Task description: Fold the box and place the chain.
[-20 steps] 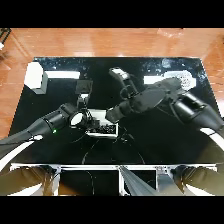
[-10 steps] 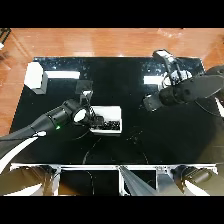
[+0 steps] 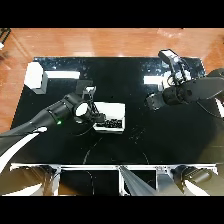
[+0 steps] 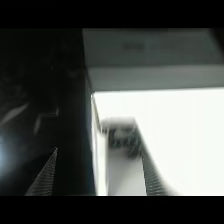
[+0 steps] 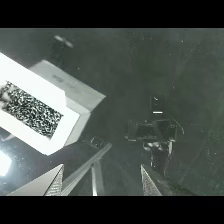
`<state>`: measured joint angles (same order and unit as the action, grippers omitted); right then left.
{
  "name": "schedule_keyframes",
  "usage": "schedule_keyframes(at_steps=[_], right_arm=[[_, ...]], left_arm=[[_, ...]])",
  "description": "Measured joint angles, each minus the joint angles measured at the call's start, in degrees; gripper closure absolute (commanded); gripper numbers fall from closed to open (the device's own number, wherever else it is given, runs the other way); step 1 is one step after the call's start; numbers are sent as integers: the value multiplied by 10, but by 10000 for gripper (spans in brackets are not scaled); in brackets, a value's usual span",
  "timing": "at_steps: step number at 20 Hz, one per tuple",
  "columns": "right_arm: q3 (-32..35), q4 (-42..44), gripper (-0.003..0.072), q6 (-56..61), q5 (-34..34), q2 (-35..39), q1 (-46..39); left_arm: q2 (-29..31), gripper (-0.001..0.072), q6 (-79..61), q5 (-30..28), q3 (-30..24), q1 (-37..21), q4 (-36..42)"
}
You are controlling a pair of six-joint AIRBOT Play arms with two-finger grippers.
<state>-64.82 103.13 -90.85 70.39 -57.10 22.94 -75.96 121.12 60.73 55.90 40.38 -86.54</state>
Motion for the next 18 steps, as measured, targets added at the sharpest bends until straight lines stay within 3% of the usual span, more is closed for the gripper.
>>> schedule_keyframes(at_steps=[3, 5, 8, 11, 14, 18], right_arm=[[2, 0, 129, 2, -14, 0, 0], [2, 1, -25, 4, -29, 0, 0], [2, 9, -26, 0, -60, -3, 1], [-10, 37, -25, -21, -96, -27, 3], [-63, 51, -24, -28, -115, -97, 3], [-132, 65, -23, -11, -121, -205, 14]], left_arm=[[65, 89, -71, 37, 9, 1, 28], [137, 89, -113, 60, 7, 1, 35], [257, 89, -145, 116, -21, -31, -14], [348, 89, -162, 162, -80, -112, -43], [389, 89, -190, 160, -140, -205, -8], [392, 89, -216, 92, -186, -272, 52]])
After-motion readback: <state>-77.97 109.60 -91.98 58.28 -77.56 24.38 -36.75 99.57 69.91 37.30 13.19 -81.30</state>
